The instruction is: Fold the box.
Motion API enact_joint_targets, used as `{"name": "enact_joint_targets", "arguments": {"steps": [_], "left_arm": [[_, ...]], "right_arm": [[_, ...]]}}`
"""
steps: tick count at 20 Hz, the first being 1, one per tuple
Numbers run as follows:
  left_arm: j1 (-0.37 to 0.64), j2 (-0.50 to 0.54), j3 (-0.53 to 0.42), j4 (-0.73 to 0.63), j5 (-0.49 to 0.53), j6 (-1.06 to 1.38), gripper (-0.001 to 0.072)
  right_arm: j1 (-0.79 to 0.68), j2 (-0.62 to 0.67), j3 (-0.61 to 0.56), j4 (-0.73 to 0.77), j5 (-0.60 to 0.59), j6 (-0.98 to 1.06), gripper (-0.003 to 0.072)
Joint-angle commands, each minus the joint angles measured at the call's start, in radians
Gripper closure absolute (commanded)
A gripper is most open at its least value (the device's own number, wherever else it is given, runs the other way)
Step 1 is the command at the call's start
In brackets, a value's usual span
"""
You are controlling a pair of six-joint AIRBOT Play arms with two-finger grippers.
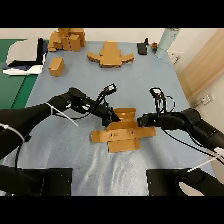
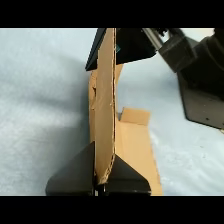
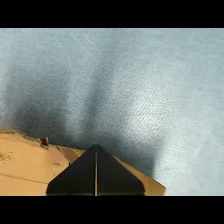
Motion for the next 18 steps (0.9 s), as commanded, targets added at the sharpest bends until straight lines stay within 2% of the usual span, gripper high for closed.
{"name": "enact_joint_targets", "arguments": {"steps": [1, 6, 18], "left_arm": [[-0.003, 0.036, -0.055, -0.007, 0.094, 0.075, 0.0698], [-0.017, -0.012, -0.058, -0.009, 0.073, 0.087, 0.0696], [-0.019, -0.014, -0.061, -0.008, 0.006, 0.082, 0.0695]], "right_arm": [[0.0, 0.001, 0.0, -0.013, 0.003, 0.002, 0.0681], [0.0, 0.001, 0.0, -0.071, 0.01, 0.058, 0.0681], [0.0, 0.001, 0.0, -0.077, 0.008, 0.059, 0.068]]}}
